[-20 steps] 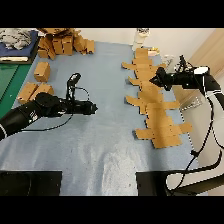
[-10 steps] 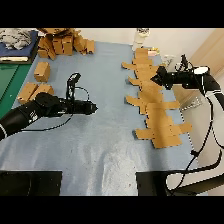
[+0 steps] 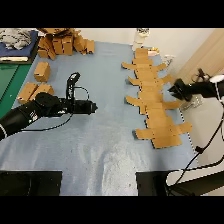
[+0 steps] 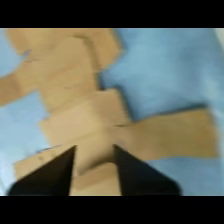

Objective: Fold the box.

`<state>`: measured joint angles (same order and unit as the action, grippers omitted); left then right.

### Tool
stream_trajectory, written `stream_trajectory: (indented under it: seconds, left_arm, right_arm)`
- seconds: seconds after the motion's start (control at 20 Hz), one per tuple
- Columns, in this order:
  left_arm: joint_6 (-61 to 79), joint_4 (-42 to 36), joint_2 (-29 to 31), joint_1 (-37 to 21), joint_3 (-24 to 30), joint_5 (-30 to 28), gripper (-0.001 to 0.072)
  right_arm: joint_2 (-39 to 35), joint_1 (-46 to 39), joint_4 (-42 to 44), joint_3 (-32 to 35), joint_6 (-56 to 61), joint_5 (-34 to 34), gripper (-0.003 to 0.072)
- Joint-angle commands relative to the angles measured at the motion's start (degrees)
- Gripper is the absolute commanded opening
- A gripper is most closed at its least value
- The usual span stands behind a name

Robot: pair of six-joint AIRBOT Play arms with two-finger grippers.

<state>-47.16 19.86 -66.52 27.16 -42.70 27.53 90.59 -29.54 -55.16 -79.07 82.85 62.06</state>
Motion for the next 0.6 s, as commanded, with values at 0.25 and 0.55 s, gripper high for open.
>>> stream_trajectory:
  seconds: [0.25,0.55]
  left_arm:
    - [-0.9,-0.22,-0.04,-0.13,-0.04,-1.16,0.0177]
    - [-3.48,-0.59,-0.04,-0.11,-0.04,0.76,0.0462]
  right_arm:
    - [2.67,-17.4,-19.96,0.0,-2.54,8.11,0.0527]
    - [2.67,-20.92,-15.67,5.77,-11.58,17.55,0.0526]
